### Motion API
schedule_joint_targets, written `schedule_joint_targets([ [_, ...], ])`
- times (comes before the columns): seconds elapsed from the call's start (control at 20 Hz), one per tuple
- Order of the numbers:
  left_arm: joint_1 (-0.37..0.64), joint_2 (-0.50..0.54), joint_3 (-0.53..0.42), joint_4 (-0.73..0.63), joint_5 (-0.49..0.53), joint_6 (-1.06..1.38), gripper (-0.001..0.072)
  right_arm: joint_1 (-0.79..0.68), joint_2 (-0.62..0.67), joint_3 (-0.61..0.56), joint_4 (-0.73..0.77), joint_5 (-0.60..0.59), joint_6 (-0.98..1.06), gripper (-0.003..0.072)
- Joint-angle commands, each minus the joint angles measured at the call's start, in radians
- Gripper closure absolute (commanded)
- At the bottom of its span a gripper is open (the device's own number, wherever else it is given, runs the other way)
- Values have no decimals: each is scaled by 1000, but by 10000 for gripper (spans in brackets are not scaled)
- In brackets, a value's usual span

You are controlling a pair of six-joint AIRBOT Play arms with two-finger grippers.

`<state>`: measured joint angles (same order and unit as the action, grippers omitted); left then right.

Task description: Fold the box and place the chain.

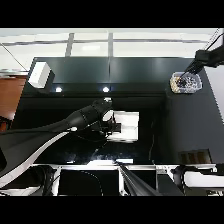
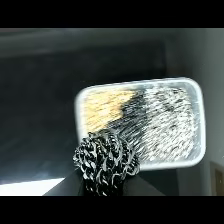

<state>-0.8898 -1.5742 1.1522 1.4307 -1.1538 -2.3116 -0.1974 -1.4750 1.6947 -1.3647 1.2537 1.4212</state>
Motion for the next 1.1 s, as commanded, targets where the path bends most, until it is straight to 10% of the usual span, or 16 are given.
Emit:
schedule_joint_targets([
  [0.0,0,1,1,0,0,0,683,13,185,-46,124,105,-74,678],
  [0.7,0,1,1,0,-3,0,683,290,692,-638,555,324,-146,677],
  [1.05,0,1,1,0,-3,0,683,567,684,-804,629,1,-126,677],
])
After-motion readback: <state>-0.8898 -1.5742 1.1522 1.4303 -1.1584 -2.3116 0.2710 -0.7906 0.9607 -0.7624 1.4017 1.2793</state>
